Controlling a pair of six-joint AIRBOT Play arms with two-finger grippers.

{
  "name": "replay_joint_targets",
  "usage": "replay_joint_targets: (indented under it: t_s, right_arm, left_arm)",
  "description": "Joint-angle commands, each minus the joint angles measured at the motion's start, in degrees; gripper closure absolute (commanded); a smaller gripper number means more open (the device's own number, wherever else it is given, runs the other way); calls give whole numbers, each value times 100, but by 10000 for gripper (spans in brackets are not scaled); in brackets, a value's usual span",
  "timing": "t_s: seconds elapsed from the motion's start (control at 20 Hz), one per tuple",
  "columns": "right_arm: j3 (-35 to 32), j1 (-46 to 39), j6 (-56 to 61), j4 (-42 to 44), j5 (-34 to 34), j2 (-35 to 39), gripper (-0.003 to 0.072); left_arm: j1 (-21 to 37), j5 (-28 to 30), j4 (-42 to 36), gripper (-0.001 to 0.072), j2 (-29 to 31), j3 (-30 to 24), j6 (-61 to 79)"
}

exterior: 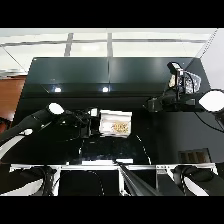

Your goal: Fold the box and place the chain.

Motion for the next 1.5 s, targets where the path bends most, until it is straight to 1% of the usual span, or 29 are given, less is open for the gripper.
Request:
replay_joint_targets:
  t_s: [0.0,0.35,0.4,0.45,0.5,0.55,0.6,0.7,0.8,0.85,0.9,0.95,1.0,1.2,1.35,1.4,1.45]
  right_arm:
    - [4,4,2,2,-2,0,260]
    - [4,4,2,4,-35,0,260]
    - [4,4,0,2,-35,0,260]
    - [2,4,7,2,-46,-2,259]
    - [-24,31,24,7,-52,-9,258]
    - [-96,105,22,0,-87,-11,204]
    - [-223,221,20,0,-229,-17,-27]
    - [-415,466,31,15,-789,-151,-29]
    - [-452,658,-90,223,-1504,-487,-29]
    - [-452,734,-319,428,-1735,-684,-28]
    - [-452,817,-562,645,-1775,-898,-20]
    - [-452,920,-697,717,-1646,-1058,-20]
    - [-452,1060,-1163,717,-1432,-1141,-20]
    - [-391,1408,-3939,745,-789,-1045,-20]
    - [-391,1558,-5261,737,-577,-984,-20]
    - [-391,1578,-5578,811,-496,-988,-20]
    - [-393,1578,-5628,835,-503,-994,-20]
  left_arm:
    - [-122,-4,-181,-2,-76,66,264]
    - [-380,-35,-184,-1,-76,66,420]
    - [-389,-26,-186,29,-76,66,415]
    - [-396,-28,-184,103,-76,66,404]
    - [-396,-31,-181,248,-76,66,376]
    - [-398,-35,-181,315,-76,66,376]
    - [-402,-20,-184,314,-76,66,376]
    - [-402,-17,-184,314,-76,66,376]
    - [-402,-15,-184,313,-76,66,374]
    - [-402,-15,-184,313,-76,66,376]
    - [-402,-17,-184,313,-76,66,376]
    - [-402,-24,-184,312,-76,66,376]
    - [-402,-26,-184,313,-76,66,376]
    - [-400,-28,-184,312,-76,66,376]
    - [-402,-35,-184,312,-76,66,376]
    - [-402,-39,-184,312,-76,66,376]
    - [-402,-39,-184,312,-76,66,376]
